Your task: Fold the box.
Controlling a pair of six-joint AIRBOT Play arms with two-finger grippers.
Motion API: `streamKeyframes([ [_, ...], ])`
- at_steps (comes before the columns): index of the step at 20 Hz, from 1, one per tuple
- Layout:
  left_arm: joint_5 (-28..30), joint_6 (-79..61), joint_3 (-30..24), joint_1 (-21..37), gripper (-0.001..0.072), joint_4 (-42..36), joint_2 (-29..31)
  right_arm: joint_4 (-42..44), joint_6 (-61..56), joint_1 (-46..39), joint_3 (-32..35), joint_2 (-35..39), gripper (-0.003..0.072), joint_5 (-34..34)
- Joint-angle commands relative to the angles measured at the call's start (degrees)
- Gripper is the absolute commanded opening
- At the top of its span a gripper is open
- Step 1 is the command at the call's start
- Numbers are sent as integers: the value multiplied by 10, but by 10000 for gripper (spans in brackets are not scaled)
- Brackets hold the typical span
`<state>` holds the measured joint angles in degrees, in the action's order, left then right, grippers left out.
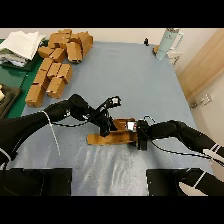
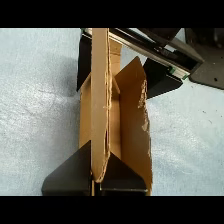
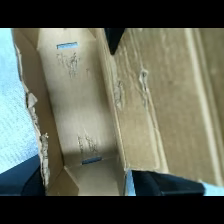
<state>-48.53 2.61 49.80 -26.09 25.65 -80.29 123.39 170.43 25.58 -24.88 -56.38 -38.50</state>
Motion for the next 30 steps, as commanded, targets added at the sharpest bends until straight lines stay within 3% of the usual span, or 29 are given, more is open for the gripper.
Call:
streamKeyframes([
  [1, 0, 0, 0, 0, 13, 0, 0, -2, 0, 0, 0, 0, 718, -1],
  [12, 0, 0, 0, 0, 13, 0, 0, -1, 2, 0, 0, 0, 718, -53],
  [30, 0, 0, 0, 0, 13, 0, 0, -1, -1, 0, 0, -12, 706, -10],
])
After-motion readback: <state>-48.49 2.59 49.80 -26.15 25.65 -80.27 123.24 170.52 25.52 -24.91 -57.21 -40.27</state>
